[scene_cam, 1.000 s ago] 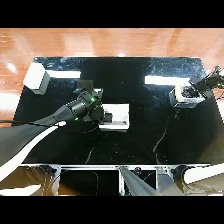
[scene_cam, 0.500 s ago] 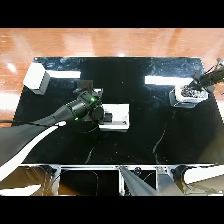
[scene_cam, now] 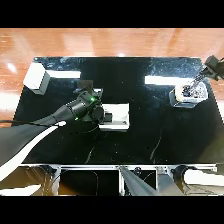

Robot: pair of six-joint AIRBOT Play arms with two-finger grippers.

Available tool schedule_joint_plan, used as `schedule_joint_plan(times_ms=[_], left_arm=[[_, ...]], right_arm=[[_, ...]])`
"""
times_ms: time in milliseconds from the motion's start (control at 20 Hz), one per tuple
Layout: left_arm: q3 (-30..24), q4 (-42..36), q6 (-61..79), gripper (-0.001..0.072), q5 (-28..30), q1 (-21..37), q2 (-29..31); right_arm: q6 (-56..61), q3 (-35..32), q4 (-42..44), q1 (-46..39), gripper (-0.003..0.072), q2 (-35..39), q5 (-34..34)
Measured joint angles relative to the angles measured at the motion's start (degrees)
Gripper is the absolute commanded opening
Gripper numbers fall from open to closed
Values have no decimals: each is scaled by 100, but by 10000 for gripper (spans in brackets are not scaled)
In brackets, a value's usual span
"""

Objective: Fold the box and place the chain.

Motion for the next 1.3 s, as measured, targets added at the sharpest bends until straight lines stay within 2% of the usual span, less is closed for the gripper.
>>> schedule_joint_plan(times_ms=[300,550,1100,1300], left_arm=[[0,-4,4,22,31,-7,0],[0,-9,11,22,24,-7,0],[0,-13,22,21,4,-7,0],[0,-13,22,22,4,-7,0]], right_arm=[[-424,39,256,-20,24,868,-107],[-632,151,514,-22,26,1250,-179],[-826,1449,1005,28,31,1709,-120],[-898,1578,844,555,31,2199,120]])
